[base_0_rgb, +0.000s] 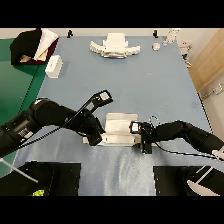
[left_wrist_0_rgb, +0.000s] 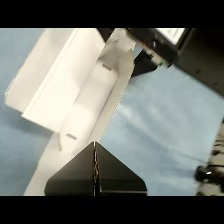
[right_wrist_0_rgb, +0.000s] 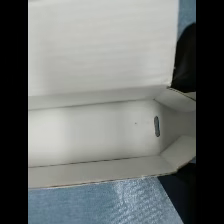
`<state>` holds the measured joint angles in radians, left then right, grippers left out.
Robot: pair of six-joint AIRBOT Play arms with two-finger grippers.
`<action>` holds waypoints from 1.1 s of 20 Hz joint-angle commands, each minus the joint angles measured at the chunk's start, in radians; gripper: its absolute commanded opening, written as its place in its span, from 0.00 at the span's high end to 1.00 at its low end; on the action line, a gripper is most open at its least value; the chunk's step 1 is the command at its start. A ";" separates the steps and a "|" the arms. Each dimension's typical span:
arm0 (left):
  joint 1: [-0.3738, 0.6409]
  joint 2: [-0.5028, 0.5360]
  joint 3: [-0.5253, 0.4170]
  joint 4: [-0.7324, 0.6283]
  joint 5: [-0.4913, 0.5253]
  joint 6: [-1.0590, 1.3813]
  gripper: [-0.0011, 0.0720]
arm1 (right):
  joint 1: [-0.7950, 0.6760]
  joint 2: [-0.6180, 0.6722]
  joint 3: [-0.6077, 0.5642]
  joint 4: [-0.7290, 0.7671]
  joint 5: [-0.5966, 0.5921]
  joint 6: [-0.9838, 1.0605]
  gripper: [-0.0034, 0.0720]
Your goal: Fold the box.
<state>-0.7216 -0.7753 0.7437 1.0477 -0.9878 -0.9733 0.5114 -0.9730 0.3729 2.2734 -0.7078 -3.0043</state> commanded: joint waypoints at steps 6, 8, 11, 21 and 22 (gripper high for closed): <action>0.150 0.084 -0.163 0.074 0.066 0.436 0.03 | 0.001 0.000 0.000 0.000 0.000 0.000 0.27; 0.198 0.059 -0.190 0.065 0.084 0.504 0.03 | 0.001 0.000 0.000 0.000 0.000 0.000 0.27; 0.199 -0.025 -0.200 -0.040 0.085 0.646 0.03 | 0.001 0.000 0.000 0.000 0.000 0.001 0.27; 0.197 -0.252 -0.200 -0.294 0.112 0.912 0.35 | 0.001 0.000 0.000 0.000 0.000 0.001 0.27; 0.197 -0.269 -0.200 -0.310 0.127 0.932 0.35 | 0.001 0.000 0.000 0.000 0.000 0.000 0.27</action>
<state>-0.5255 -0.9939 0.5442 0.8165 -0.8829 -0.1287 0.5114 -0.9730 0.3729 2.2734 -0.7078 -3.0043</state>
